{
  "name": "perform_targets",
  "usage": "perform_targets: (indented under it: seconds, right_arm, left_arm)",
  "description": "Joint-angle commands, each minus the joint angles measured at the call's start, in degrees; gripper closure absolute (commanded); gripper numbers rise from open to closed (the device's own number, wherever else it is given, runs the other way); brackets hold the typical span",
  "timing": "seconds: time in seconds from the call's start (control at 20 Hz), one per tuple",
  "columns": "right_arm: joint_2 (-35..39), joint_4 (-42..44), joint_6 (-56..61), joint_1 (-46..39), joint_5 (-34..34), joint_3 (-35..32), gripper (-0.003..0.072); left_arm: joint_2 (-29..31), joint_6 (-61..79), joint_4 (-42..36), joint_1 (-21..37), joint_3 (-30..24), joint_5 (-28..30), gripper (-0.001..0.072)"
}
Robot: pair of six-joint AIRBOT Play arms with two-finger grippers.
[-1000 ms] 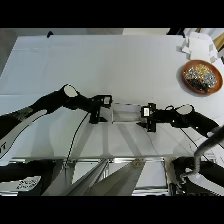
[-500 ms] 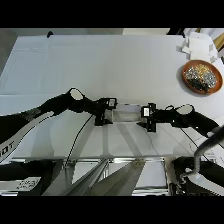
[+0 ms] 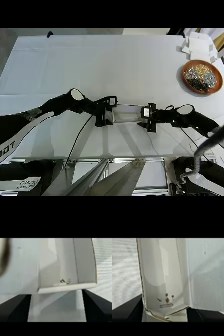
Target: Fold the box and place the chain.
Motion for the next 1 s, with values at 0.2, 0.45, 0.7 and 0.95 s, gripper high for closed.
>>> perform_targets:
  seconds: [0.2,0.45,0.7,0.95]
  right_arm:
    - [0.0,0.0,0.0,0.0,0.0,0.0,0.0345]
    - [0.0,0.0,0.0,0.0,0.0,0.0,0.0345]
    - [0.0,0.0,0.0,0.0,0.0,0.0,0.0345]
    - [0.0,0.0,0.0,0.0,0.0,0.0,0.0345]
  left_arm:
    - [0.1,0.0,2.5,1.1,0.0,-1.8,0.0012]
    - [-0.6,-0.2,-0.6,0.4,0.0,0.2,0.0013]
    - [-1.5,-0.2,-1.7,-1.1,0.0,3.2,0.0019]
    - [-1.5,-0.2,-0.8,-1.1,0.0,3.6,0.0399]
